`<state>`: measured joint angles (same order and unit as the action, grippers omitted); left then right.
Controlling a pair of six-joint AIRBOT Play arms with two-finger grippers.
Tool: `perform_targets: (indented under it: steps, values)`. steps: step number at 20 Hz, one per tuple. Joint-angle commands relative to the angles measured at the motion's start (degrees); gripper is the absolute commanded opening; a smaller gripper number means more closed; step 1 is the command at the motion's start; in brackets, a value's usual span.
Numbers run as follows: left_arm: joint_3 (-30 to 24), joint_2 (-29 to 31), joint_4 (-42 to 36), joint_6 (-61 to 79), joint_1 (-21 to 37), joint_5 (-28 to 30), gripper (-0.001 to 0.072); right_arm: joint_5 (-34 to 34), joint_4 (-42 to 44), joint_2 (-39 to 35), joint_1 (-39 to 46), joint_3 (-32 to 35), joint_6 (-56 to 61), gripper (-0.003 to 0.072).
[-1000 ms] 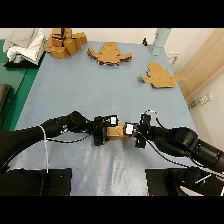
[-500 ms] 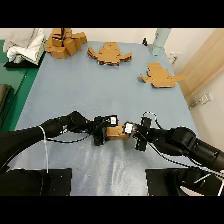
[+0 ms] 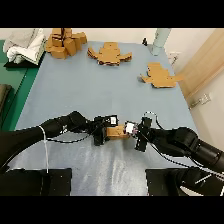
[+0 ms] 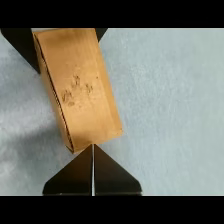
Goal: Fold the box.
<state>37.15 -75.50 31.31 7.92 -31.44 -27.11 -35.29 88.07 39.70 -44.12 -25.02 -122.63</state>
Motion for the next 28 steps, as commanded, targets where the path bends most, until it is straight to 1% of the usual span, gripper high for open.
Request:
perform_targets:
  steps: [1,3,7,9,12,17,20,28]
  values:
    - [-0.02,0.02,0.0,0.0,0.0,0.02,0.0471,4.63,4.11,-0.37,-0.98,-0.04,-3.3,0.0004]
    - [-0.02,0.02,0.0,0.02,0.0,0.02,0.0471,8.72,4.35,0.24,-3.3,-0.04,-5.55,0.0004]
    - [-0.02,0.02,0.0,0.02,0.0,0.02,0.0471,9.6,4.35,5.6,-5.79,-0.02,-5.62,0.0004]
    - [-0.02,0.02,0.0,0.02,0.0,0.0,0.0471,11.21,4.11,7.56,-6.84,-0.02,-6.03,0.0004]
    - [-0.02,0.02,0.0,0.02,0.0,0.02,0.0471,13.03,1.57,7.74,-8.33,-0.02,-6.03,0.0004]
    - [-0.02,0.02,0.0,0.02,0.0,0.0,0.047,17.57,-8.39,7.72,-11.3,1.05,-5.27,0.0003]
    - [-0.02,0.02,0.0,0.0,0.0,0.0,0.047,20.15,-8.22,7.67,-11.37,3.52,-4.33,0.0003]
    - [-0.02,0.02,0.0,0.02,0.0,0.0,0.0471,20.92,-8.63,6.78,-11.15,3.69,-4.39,0.0003]
